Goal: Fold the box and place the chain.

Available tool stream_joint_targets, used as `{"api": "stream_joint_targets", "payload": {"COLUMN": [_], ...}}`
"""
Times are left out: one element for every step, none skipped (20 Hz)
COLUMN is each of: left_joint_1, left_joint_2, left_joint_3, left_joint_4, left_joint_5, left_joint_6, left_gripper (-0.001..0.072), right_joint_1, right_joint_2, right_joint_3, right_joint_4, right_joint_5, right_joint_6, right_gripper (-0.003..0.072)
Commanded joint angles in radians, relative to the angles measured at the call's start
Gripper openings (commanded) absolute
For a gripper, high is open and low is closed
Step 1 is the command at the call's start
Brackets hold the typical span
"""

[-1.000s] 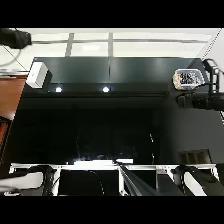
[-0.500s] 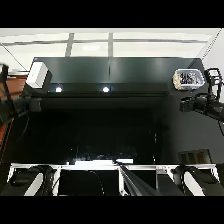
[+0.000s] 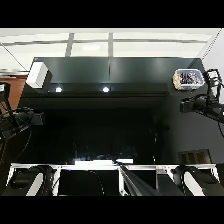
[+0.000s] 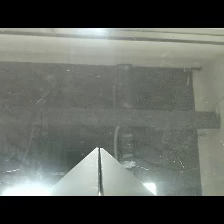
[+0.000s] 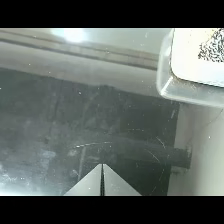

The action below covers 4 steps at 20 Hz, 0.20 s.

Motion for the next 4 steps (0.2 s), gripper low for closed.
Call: {"api": "stream_joint_targets", "payload": {"left_joint_1": [0.001, 0.001, 0.001, 0.001], "left_joint_2": [0.005, 0.005, 0.005, 0.005], "left_joint_3": [-0.004, -0.004, -0.004, -0.004], "left_joint_4": [-0.001, 0.0, -0.001, 0.0], "left_joint_5": [-0.008, -0.008, -0.008, -0.008], "left_joint_6": [-0.002, -0.002, -0.002, -0.002], "left_gripper": [0.0031, 0.003, 0.003, 0.003], "right_joint_1": [-0.001, -0.001, -0.001, -0.001], "right_joint_2": [0.001, 0.001, 0.001, 0.001], "right_joint_3": [0.0, 0.0, 0.0, 0.0], "right_joint_4": [-0.001, -0.001, -0.001, -0.001], "right_joint_5": [-0.001, -0.001, -0.001, -0.001], "right_joint_6": [0.0, 0.0, 0.0, 0.0], "right_gripper": [0.0023, 0.0023, 0.0023, 0.0023]}}
